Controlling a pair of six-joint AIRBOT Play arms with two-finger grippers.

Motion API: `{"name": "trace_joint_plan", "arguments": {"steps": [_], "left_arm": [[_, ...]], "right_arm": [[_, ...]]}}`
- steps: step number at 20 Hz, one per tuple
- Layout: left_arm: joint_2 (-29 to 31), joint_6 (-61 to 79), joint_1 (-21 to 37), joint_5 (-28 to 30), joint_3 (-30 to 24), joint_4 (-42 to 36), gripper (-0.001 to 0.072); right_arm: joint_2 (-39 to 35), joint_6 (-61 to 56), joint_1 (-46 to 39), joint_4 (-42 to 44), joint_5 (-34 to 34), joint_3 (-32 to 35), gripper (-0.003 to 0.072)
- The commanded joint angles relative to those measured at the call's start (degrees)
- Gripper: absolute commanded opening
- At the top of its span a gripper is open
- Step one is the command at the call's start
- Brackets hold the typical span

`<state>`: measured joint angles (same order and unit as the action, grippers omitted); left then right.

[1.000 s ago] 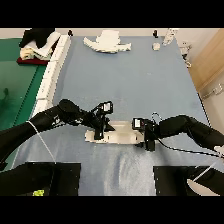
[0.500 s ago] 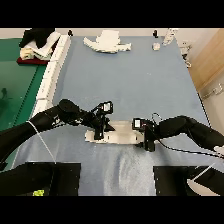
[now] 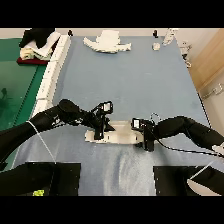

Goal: Fold the box.

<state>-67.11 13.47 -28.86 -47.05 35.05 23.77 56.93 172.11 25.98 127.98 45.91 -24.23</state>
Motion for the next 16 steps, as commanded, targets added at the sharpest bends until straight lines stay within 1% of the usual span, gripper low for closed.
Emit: {"name": "trace_joint_plan", "arguments": {"steps": [1,2,3,4,5,16], "left_arm": [[0.04,0.00,0.00,0.00,0.04,0.02,0.0012],[0.04,0.00,0.00,-0.02,0.04,0.02,0.0012],[0.04,0.00,0.00,-0.02,0.04,0.02,0.0012],[0.04,0.00,0.00,0.00,0.04,0.02,0.0012],[0.04,0.00,0.00,0.00,0.04,0.02,0.0012],[0.04,0.00,0.00,0.00,0.04,0.02,0.0012]], "right_arm": [[1.03,0.00,0.17,-0.02,-1.07,0.00,0.0651],[1.14,0.00,0.20,-0.02,-1.05,0.00,0.0647],[1.18,0.00,0.20,-0.04,-0.98,0.00,0.0622],[1.18,-0.02,0.20,-0.04,-0.42,0.00,0.0494],[1.16,0.00,0.20,-0.04,-0.35,0.00,0.0462],[1.16,0.00,0.17,-0.24,-0.39,-0.11,0.0463]]}}
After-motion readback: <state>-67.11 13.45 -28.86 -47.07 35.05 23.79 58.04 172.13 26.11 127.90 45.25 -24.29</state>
